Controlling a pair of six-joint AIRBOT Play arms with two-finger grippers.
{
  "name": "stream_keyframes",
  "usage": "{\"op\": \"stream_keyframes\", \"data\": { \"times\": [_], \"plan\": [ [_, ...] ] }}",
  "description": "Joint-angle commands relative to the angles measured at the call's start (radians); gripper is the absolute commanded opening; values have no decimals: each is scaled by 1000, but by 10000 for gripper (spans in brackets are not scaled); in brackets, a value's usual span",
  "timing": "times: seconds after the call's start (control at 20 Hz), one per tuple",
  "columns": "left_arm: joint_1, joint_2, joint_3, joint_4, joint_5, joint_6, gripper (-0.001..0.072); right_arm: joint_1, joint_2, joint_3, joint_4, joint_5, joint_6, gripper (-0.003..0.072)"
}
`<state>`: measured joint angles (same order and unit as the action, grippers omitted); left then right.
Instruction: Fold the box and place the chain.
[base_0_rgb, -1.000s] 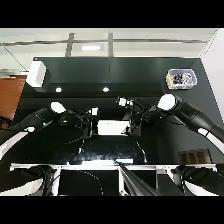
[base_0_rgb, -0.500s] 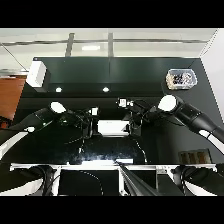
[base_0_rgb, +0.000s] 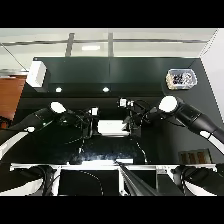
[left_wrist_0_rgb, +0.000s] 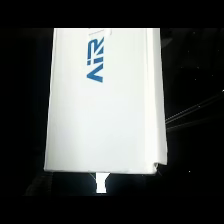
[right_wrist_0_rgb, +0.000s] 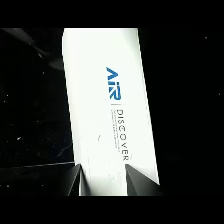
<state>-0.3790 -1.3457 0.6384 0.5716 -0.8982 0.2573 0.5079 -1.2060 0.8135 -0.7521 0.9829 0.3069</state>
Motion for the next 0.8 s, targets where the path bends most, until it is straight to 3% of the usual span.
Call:
{"op": "stream_keyframes", "data": {
  "times": [0.0,0.05,0.1,0.75],
  "plan": [
    [0,-1,1,0,0,0,388,1,0,-2,-1,-8,4,316],
    [0,-1,1,0,0,0,388,1,0,-2,0,-14,4,304],
    [0,-1,1,0,0,1,388,1,0,-2,0,-21,4,245],
    [0,-1,1,0,0,1,388,1,28,7,-1,-51,38,247]
  ]
}}
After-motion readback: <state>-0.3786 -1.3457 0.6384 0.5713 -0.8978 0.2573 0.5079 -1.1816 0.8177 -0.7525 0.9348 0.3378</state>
